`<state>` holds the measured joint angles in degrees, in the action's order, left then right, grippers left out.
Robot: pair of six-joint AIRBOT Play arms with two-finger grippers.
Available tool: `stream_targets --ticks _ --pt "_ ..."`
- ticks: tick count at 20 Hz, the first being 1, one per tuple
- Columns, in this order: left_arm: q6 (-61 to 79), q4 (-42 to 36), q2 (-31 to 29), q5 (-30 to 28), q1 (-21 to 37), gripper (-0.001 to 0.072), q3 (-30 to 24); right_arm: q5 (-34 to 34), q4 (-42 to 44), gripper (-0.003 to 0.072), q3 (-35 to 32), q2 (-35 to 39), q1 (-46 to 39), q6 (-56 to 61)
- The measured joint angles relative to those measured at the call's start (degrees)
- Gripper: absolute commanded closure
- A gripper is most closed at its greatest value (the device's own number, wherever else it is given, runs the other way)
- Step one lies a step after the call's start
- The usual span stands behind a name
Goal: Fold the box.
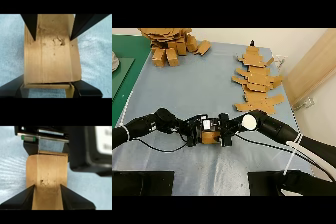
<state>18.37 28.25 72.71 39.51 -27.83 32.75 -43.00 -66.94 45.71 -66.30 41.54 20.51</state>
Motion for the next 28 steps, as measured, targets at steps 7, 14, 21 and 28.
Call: stream_targets --ticks 7,14,21,28 --pt "-0.07 0.00 0.00 -0.02 0.00 0.0313 0.00 0.44 -6.84 0.0351 0.00 2.23 2.14 6.12" --pt "0.04 0.02 0.00 -0.02 -0.02 0.0313 0.00 0.48 -13.84 0.0493 0.00 3.39 5.99 11.47" --pt "0.07 0.07 0.00 -0.02 -0.02 0.0313 0.00 1.05 -16.06 0.0229 0.00 3.80 6.60 13.51" --pt "0.07 0.07 0.00 -0.02 -0.02 0.0313 0.00 0.48 -11.30 0.0234 0.00 6.99 6.58 14.01"
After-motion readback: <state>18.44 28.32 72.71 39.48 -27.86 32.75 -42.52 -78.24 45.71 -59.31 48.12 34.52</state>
